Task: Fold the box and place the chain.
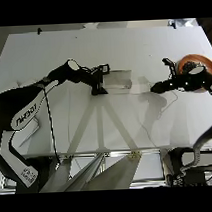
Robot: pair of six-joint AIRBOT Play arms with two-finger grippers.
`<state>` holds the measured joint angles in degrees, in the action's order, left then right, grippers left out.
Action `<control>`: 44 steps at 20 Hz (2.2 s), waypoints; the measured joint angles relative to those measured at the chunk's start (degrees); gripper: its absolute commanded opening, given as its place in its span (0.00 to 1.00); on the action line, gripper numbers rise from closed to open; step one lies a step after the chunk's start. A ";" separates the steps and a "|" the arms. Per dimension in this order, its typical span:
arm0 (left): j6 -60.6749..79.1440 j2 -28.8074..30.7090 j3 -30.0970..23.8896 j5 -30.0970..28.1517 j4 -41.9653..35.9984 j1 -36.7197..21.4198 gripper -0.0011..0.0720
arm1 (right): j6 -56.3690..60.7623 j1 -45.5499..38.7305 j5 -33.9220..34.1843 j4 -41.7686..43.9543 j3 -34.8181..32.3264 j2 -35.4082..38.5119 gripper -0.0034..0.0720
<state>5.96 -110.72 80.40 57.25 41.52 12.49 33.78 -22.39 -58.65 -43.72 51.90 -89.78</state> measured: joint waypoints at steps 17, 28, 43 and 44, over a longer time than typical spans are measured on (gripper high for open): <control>0.04 0.24 -0.04 0.17 -0.20 -0.02 0.04 | -4.20 6.05 -0.72 16.81 0.00 -4.17 0.06; 0.00 0.24 -0.04 0.28 -0.31 -0.04 0.04 | -5.31 8.59 -4.39 25.14 0.00 -4.26 0.56; 0.04 0.26 -0.04 0.57 -0.28 -0.04 0.04 | -5.84 8.74 -2.16 25.64 0.00 -4.17 0.47; 0.04 0.26 -0.04 0.57 -0.28 -0.04 0.04 | -5.84 8.74 -2.36 25.57 0.00 -4.17 0.47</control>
<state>6.00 -110.45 80.36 57.82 41.23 12.45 27.94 -13.65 -61.01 -18.15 51.90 -93.95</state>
